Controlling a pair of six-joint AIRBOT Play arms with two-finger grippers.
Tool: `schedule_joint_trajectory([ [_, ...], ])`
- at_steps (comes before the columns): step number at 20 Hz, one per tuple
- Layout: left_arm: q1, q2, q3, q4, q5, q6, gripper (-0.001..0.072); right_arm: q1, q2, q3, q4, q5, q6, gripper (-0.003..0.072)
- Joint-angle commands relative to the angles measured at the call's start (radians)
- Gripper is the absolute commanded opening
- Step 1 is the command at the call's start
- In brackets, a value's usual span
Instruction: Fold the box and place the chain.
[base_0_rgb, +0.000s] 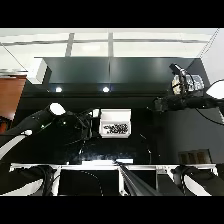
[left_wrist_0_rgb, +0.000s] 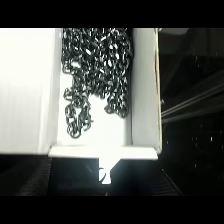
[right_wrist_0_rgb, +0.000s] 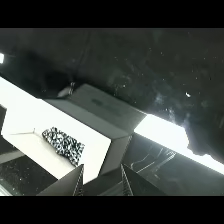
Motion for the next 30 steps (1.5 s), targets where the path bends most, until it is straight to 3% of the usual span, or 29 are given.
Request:
schedule_joint_trajectory([
  [1,-0.006,-0.026,0.001,-0.061,0.007,0.001,0.0709,0.047,-0.02,-0.001,-0.03,-0.072,0.0,0.0296],
  [6,-0.008,-0.026,0.001,-0.087,0.008,0.002,0.0701,0.062,-0.037,-0.001,-0.028,-0.109,0.001,0.0296],
  [7,-0.008,-0.025,0.001,-0.087,0.005,0.002,0.0638,0.062,-0.038,-0.001,-0.028,-0.115,0.001,0.0296],
  [9,-0.008,-0.025,0.001,-0.087,0.0,0.002,0.0436,0.064,-0.046,-0.001,-0.029,-0.138,0.001,0.0296],
  [10,-0.008,-0.025,0.001,-0.087,0.0,0.002,0.0397,0.068,-0.055,-0.001,-0.028,-0.162,0.002,0.0295],
  [12,-0.008,-0.024,0.001,-0.083,0.003,0.002,0.0396,0.083,-0.083,-0.001,-0.004,-0.212,0.048,0.0339],
  [13,-0.008,-0.024,0.001,-0.079,0.004,0.003,0.0396,0.095,-0.1,0.0,0.017,-0.233,0.049,0.0598],
  [14,-0.008,-0.024,0.001,-0.079,0.007,0.003,0.0396,0.107,-0.116,0.001,0.02,-0.252,0.043,0.0641],
  [18,-0.008,-0.01,0.001,-0.079,0.079,0.018,0.0396,0.127,-0.198,0.031,0.08,-0.25,-0.043,0.064],
  [21,-0.008,-0.009,0.001,-0.07,0.094,0.036,0.0398,0.144,-0.233,0.048,0.163,-0.208,-0.24,0.0639],
  [25,-0.008,-0.009,0.001,-0.055,0.095,0.036,0.0399,0.177,-0.234,0.05,0.163,-0.195,-0.494,0.0638],
  [30,-0.008,-0.009,0.001,-0.055,0.088,0.036,0.0399,0.211,-0.233,0.051,0.121,-0.07,-0.788,0.0638],
])
